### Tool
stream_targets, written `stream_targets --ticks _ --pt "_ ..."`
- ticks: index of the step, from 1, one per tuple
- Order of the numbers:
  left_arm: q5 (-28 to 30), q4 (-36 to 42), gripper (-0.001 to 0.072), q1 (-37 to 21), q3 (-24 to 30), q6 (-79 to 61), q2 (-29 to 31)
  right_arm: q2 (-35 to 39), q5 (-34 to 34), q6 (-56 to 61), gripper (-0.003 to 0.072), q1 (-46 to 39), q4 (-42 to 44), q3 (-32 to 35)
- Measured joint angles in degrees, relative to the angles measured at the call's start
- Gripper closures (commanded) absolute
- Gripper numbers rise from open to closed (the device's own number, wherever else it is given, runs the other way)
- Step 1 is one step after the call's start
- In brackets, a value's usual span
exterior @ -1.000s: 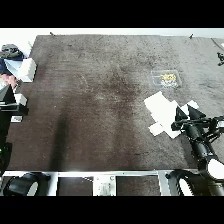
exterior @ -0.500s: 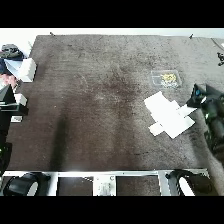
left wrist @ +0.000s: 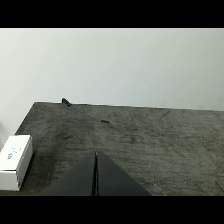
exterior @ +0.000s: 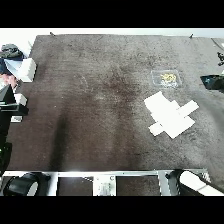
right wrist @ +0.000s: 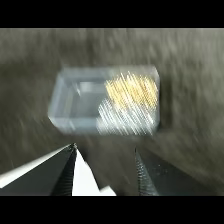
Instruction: Fold the box and place the chain.
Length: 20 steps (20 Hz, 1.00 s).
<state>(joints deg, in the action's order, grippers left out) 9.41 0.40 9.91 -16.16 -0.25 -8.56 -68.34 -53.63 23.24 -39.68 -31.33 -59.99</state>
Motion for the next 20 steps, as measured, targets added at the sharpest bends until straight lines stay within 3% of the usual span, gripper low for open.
stream_targets --ticks 5,7,9,10,15,20 --pt "0.0 0.02 0.0698 0.0 0.0 0.0 0.0 -15.89 -16.2 2.69 0.0338 -4.68 -16.76 -18.64" --pt "0.0 0.02 0.0698 0.0 0.0 -0.02 -0.02 -21.88 -21.16 3.1 0.0265 -5.27 -20.26 -24.63" --pt "0.0 0.02 0.0698 0.0 -0.02 -0.02 0.0 -27.58 -25.75 3.34 0.0263 -5.38 -22.38 -29.59" --pt "0.0 0.02 0.0698 0.0 0.0 -0.02 0.0 -30.18 -27.54 3.76 0.0207 -5.33 -22.88 -31.69" --pt "0.0 0.0 0.0698 0.0 -0.02 -0.02 0.0 -38.4 -32.22 4.17 0.0205 -3.63 -25.97 -37.59" --pt "-0.02 0.02 0.0698 0.0 -0.02 -0.02 0.0 -42.4 -33.59 2.91 0.0205 -1.9 -27.69 -39.15"
